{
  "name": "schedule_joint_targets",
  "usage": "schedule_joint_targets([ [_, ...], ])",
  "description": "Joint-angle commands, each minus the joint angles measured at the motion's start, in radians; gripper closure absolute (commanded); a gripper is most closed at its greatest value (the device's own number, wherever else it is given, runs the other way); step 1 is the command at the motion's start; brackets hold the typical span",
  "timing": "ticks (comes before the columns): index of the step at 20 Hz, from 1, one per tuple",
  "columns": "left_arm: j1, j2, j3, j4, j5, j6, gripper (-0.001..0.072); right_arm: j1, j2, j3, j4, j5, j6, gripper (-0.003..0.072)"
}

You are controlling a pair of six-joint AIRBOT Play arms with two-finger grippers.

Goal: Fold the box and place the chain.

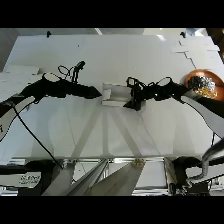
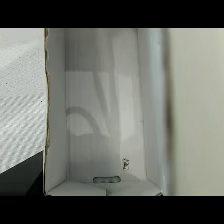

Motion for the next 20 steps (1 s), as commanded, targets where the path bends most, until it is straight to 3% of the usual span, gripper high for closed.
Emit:
schedule_joint_targets([
  [1,0.003,-0.008,0.000,-0.035,-0.018,0.035,0.0615,0.001,0.000,0.001,0.000,-0.002,0.000,0.0227],
  [15,0.053,-0.011,0.000,-0.003,-0.098,0.049,0.0614,0.001,0.000,0.001,0.000,-0.002,0.000,0.0227],
  [16,0.053,-0.011,0.000,-0.003,-0.111,0.061,0.0607,0.001,0.000,0.001,0.000,-0.002,0.000,0.0227],
  [17,0.053,-0.011,0.000,-0.003,-0.125,0.069,0.0556,0.001,0.000,0.001,0.000,-0.002,0.000,0.0227],
  [20,0.053,-0.011,0.000,-0.003,-0.152,0.085,0.0537,0.001,0.000,0.001,0.000,-0.002,0.000,0.0227],
])
